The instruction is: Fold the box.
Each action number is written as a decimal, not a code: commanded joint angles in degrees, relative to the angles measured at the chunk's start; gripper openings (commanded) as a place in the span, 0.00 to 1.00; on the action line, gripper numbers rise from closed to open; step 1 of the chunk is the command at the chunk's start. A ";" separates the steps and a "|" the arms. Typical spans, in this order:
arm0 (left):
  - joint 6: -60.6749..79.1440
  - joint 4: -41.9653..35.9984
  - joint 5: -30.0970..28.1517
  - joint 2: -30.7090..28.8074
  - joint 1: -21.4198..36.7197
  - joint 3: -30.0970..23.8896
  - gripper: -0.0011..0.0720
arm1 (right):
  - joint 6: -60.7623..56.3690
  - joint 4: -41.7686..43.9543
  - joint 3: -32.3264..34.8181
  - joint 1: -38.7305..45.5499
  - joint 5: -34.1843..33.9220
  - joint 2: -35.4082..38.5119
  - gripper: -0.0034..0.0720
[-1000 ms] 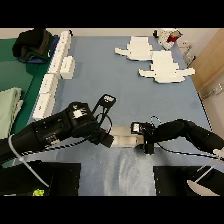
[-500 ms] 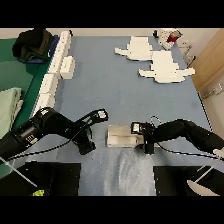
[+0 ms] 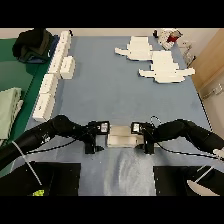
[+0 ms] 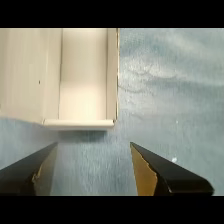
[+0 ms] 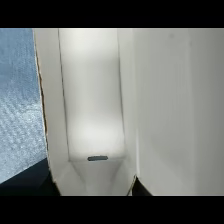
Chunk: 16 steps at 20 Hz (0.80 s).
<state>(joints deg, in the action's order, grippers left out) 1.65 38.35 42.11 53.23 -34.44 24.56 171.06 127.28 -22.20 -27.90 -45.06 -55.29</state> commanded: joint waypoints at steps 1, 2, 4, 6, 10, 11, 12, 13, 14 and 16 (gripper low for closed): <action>11.02 -9.42 -3.78 3.65 0.24 -0.70 0.97 | -0.02 0.02 0.02 -0.07 0.02 0.00 0.72; 11.02 -10.10 -4.15 4.37 0.24 -0.70 0.97 | -0.02 0.02 0.00 -0.07 0.02 0.00 0.72; 11.02 -10.10 -4.52 5.42 0.20 -0.70 0.97 | -0.02 0.02 0.02 -0.07 0.02 0.00 0.72; 11.04 -10.12 -4.68 6.38 0.11 -0.68 0.97 | -0.02 0.02 0.02 -0.07 0.02 0.00 0.72; 11.06 -10.21 -6.91 8.26 -0.55 -0.66 0.97 | -0.02 0.02 0.02 -0.07 0.02 0.00 0.72; 11.10 -10.54 -7.65 8.46 -1.22 -0.61 0.97 | -0.02 0.02 0.02 -0.07 0.02 0.00 0.72; 11.91 -11.23 -8.04 8.72 -2.05 -0.61 0.97 | -0.02 0.02 0.02 -0.07 0.02 0.00 0.72; 12.63 -11.87 -8.13 8.98 -2.71 -0.61 0.97 | -0.02 0.02 0.02 -0.07 0.02 0.00 0.72; 12.68 -11.87 -8.24 9.25 -3.19 -0.61 0.97 | -0.02 0.02 0.02 -0.07 0.00 0.00 0.72; 12.68 -11.85 -8.66 9.81 -3.45 -0.63 0.97 | -0.02 0.02 0.00 -0.07 0.02 0.00 0.72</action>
